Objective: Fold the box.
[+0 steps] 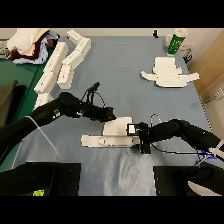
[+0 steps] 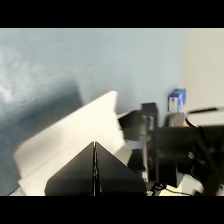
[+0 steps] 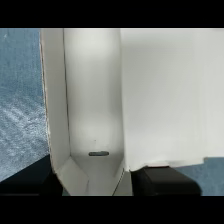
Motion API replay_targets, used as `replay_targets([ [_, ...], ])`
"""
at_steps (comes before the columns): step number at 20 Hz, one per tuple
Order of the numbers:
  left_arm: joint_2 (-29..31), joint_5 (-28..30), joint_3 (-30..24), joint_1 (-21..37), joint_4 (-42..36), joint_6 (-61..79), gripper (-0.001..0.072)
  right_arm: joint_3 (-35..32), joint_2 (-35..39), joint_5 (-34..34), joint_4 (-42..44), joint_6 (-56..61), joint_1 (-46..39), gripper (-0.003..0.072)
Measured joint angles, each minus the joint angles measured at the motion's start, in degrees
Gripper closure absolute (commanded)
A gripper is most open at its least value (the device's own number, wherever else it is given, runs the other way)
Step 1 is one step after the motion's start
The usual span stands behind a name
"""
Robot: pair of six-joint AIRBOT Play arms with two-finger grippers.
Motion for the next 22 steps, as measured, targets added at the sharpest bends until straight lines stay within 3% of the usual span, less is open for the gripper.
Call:
replay_targets([
  [3,6.3,-3.8,1.1,0.1,4.3,3.7,0.0696,0.0,0.0,0.0,0.0,0.0,0.0,0.0243],
  [12,23.0,-18.7,1.7,0.1,32.6,12.8,0.0693,0.0,0.0,0.0,0.0,0.0,0.0,0.0244],
  [13,23.8,-20.2,1.6,0.2,34.1,14.9,0.0595,0.0,0.0,0.0,0.0,0.0,0.0,0.0243],
  [14,24.3,-21.2,1.4,0.5,35.0,16.7,0.0215,0.0,0.0,0.0,0.0,0.0,0.0,0.0243],
  [15,24.7,-21.9,0.8,1.2,36.0,18.3,0.0018,0.0,0.0,0.0,0.0,0.0,0.0,0.0243],
  [19,25.4,-20.9,-4.9,5.5,37.4,26.3,0.0022,0.0,0.0,0.0,0.0,0.0,0.0,0.0243],
  [22,24.8,-16.7,-10.3,6.8,35.1,33.8,0.0022,0.0,0.0,0.0,0.0,0.0,0.0,0.0243],
])
